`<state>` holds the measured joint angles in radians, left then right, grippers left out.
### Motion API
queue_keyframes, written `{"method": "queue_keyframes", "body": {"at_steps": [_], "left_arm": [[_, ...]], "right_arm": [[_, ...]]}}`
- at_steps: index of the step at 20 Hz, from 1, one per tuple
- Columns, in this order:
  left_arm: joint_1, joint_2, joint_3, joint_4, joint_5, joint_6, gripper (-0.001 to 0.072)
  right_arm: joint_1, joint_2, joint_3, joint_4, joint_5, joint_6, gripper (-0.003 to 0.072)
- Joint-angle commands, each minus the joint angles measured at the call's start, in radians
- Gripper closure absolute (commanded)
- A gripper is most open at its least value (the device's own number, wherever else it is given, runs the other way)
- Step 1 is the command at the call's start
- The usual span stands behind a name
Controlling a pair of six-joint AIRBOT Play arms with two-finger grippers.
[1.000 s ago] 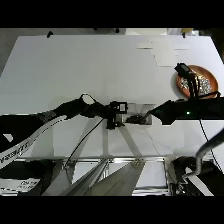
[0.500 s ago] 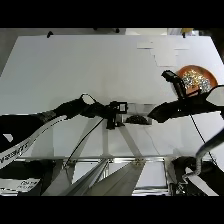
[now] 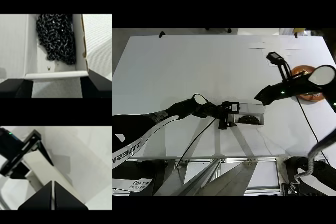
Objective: Fold the box and place the chain.
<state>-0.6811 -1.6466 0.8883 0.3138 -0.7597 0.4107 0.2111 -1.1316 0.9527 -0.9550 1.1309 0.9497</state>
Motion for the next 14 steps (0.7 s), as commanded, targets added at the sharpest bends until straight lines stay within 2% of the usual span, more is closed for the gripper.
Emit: {"method": "queue_keyframes", "body": {"at_steps": [1, 6, 8, 10, 14], "left_arm": [[0.0, 0.0, 0.0, 0.0, 0.0, 0.0, 0.0503], [0.0, 0.0, 0.0, 0.0, 0.0, 0.0, 0.0503], [0.0, 0.0, 0.0, 0.0, 0.0, 0.0, 0.0503], [0.0, 0.0, 0.0, 0.0, 0.0, 0.0, 0.0503], [0.0, 0.0, 0.0, 0.0, 0.0, 0.0, 0.0503]], "right_arm": [[0.068, -0.089, 0.014, -0.092, -0.035, -0.134, 0.0648], [0.136, -0.088, 0.01, -0.122, 0.014, -0.228, 0.064], [0.137, -0.087, 0.01, -0.123, 0.035, -0.251, 0.0614], [0.137, -0.081, 0.01, -0.122, 0.066, -0.254, 0.052], [0.137, -0.023, -0.011, -0.104, 0.096, -0.356, 0.0504]]}}
